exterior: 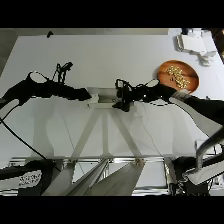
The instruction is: Fold the box and place the chain.
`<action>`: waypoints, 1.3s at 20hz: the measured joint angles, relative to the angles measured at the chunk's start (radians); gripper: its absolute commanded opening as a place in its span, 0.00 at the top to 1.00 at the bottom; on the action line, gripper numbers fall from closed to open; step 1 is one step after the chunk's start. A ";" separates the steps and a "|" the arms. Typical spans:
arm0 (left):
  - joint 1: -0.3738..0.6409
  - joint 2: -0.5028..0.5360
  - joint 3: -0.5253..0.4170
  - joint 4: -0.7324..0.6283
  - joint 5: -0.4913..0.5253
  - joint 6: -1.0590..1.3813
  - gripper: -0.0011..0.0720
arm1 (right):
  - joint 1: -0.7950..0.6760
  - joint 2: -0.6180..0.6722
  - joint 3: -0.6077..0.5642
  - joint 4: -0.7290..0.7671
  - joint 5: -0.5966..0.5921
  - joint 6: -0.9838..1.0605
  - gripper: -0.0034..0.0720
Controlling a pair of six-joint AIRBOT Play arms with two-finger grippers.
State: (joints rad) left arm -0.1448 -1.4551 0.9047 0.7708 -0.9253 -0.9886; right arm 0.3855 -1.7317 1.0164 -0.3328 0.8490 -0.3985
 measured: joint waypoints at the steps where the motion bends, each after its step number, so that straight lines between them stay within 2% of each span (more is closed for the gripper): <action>1: -0.012 -0.002 0.000 0.023 0.021 -0.020 0.10 | 0.000 0.000 0.000 0.000 0.000 0.000 0.39; 5: -0.048 -0.008 0.001 0.148 0.082 -0.116 0.10 | 0.000 0.000 0.000 0.002 0.001 0.000 0.39; 10: -0.074 0.016 0.006 0.240 0.098 -0.212 0.10 | 0.000 0.000 0.000 0.001 0.002 0.000 0.39; 16: -0.117 0.035 0.079 0.342 0.019 -0.329 0.10 | 0.000 0.000 0.000 -0.002 0.000 0.000 0.39; 21: -0.193 0.013 0.149 0.484 -0.063 -0.469 0.10 | 0.000 0.000 0.000 0.000 0.000 0.000 0.39; 26: -0.266 -0.034 0.167 0.601 -0.074 -0.657 0.12 | 0.000 0.000 0.000 0.000 0.000 0.000 0.39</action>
State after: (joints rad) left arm -0.4110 -1.4887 1.0714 1.3720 -0.9997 -1.6451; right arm 0.3855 -1.7317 1.0164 -0.3328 0.8490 -0.3988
